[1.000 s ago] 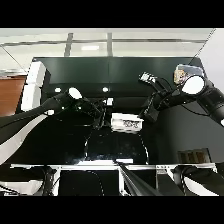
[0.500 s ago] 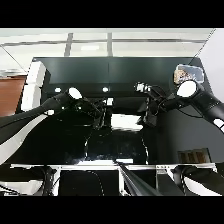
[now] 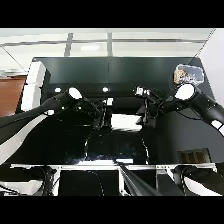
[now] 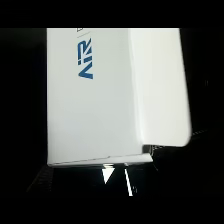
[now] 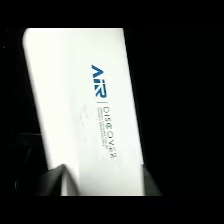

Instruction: Fold the box and place the chain.

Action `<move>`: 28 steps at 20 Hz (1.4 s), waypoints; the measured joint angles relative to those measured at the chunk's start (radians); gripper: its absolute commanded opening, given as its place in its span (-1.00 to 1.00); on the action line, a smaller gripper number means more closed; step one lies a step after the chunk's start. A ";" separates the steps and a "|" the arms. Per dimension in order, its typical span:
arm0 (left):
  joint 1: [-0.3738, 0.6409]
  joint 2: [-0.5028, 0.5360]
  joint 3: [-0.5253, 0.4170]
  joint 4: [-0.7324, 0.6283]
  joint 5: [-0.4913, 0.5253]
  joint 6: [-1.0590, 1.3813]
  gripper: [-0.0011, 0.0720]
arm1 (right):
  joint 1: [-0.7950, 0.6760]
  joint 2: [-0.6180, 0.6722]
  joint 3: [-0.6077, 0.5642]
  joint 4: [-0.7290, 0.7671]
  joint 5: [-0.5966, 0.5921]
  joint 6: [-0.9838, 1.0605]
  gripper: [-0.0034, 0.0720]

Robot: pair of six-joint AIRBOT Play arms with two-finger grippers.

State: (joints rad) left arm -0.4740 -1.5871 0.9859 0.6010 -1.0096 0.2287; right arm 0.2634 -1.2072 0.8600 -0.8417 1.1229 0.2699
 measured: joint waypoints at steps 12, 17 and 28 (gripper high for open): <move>0.000 0.000 0.000 0.000 0.002 0.001 0.18 | 0.000 0.000 -0.005 0.003 0.001 -0.001 -0.27; 0.000 0.000 0.000 0.001 0.001 0.002 0.18 | 0.000 0.000 -0.016 0.005 0.004 0.002 -0.27; 0.000 0.000 0.000 0.001 -0.002 0.002 0.18 | 0.000 0.000 -0.026 -0.003 0.009 0.020 0.09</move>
